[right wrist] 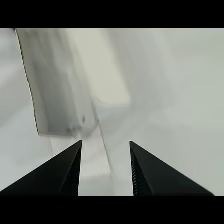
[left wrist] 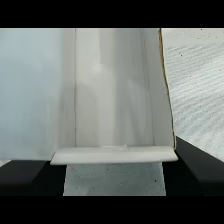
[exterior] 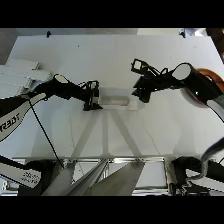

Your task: Fold the box and place the chain.

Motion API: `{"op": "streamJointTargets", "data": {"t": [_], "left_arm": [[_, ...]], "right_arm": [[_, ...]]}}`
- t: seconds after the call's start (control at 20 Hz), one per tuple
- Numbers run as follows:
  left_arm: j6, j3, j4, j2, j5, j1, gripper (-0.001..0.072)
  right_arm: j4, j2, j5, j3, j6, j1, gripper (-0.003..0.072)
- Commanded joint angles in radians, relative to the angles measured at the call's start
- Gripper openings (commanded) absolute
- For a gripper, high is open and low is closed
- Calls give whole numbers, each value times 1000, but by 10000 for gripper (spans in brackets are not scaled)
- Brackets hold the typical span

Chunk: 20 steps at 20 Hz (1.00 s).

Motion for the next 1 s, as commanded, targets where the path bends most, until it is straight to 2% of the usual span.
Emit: {"op": "streamJointTargets", "data": {"t": [0.0,0.1,0.2,0.45,0.7,0.8,0.95], "left_arm": [[0,0,0,0,1,1,280],[0,0,0,0,1,1,280],[0,0,0,0,1,1,280],[0,0,0,0,1,1,280],[0,0,0,0,1,1,280],[0,0,0,0,1,1,280],[0,0,0,0,1,1,280]], "right_arm": [[-117,-62,58,0,-72,-13,338],[-117,-119,52,0,-118,-9,351],[-85,-164,28,0,-159,-3,451],[149,-208,20,0,-367,-1,452],[150,-208,22,0,-396,27,450],[150,-208,43,0,-396,36,404],[138,-208,67,0,-395,39,394]]}}
